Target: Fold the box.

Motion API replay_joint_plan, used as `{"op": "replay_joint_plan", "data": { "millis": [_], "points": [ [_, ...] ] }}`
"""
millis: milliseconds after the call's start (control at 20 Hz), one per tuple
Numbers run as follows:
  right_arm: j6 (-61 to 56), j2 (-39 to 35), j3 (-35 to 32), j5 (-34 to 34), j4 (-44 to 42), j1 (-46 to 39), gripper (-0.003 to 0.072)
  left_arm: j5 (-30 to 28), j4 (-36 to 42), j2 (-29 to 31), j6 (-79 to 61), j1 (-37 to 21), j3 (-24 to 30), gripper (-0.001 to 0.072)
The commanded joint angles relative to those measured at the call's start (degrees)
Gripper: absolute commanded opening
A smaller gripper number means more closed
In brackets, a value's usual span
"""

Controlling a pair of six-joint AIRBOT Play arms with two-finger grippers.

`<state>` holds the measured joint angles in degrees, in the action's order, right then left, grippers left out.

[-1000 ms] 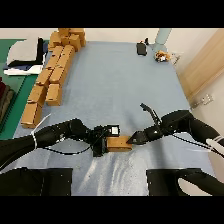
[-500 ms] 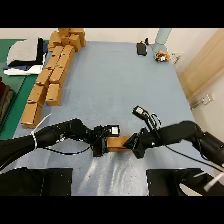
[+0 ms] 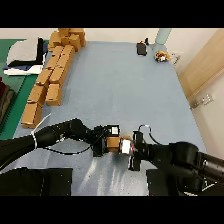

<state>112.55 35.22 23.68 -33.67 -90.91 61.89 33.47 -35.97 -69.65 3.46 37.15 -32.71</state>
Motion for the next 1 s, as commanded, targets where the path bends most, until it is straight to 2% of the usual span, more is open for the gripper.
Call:
{"op": "replay_joint_plan", "data": {
  "millis": [0, 400, 950],
  "points": [
    [-3.26, -0.2, -3.21, 11.3, 12.37, 6.08, 0.0006, -0.02, -0.02, 0.0, 0.0, 0.02, 0.02, 0.0523],
    [-3.76, 5.22, -3.21, 13.07, 10.49, 5.99, 0.0006, -0.02, -0.02, 0.0, 0.0, 0.02, 0.02, 0.0523],
    [-4.79, 5.42, -3.15, 13.97, 10.78, 5.2, 0.0006, -0.02, -0.02, 0.0, 0.0, 0.02, 0.02, 0.0523]
  ]
}}
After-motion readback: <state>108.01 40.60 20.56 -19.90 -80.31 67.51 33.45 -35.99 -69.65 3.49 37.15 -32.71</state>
